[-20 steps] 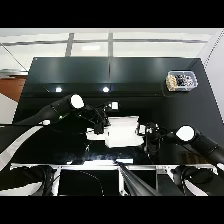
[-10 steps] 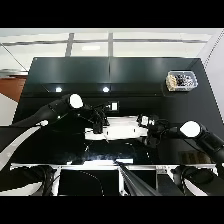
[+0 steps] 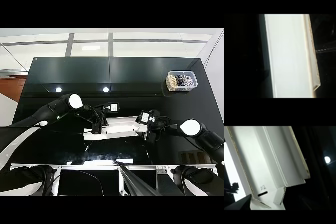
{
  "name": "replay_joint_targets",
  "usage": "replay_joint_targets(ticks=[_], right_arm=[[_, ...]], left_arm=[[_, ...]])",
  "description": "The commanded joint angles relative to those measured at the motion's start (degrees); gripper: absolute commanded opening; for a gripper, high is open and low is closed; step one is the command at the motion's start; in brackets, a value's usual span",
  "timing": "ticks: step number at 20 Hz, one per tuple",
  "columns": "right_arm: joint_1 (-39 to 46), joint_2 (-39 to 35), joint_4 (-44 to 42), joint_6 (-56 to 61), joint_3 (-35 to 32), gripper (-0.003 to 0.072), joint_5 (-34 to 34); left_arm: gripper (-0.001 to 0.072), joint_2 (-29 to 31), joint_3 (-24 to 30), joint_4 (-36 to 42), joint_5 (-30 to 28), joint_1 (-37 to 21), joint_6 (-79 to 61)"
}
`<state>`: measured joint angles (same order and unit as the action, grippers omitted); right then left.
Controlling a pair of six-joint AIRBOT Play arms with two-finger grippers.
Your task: Fold the box and place the chain.
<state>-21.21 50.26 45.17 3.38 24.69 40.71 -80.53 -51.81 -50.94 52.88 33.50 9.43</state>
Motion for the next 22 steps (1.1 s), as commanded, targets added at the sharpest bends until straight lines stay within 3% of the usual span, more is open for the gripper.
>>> replay_joint_targets(ticks=[1,9,12,22], right_arm=[[0.0,1.9,-6.0,-7.2,0.2,0.0711,0.2],[0.1,7.0,-13.8,-12.4,0.6,0.0711,1.1],[-0.1,9.0,-13.6,-12.5,0.6,0.0710,6.1],[-0.5,13.5,-13.4,-18.3,0.6,0.0710,4.9]], left_arm=[[0.0026,0.0,0.0,-0.1,0.1,0.0,-0.3],[0.0026,0.1,0.0,-0.1,0.1,0.0,-1.8],[0.0026,0.1,0.0,-0.1,0.1,0.0,-1.8],[0.0026,0.1,0.0,0.0,0.1,0.0,-1.7]])
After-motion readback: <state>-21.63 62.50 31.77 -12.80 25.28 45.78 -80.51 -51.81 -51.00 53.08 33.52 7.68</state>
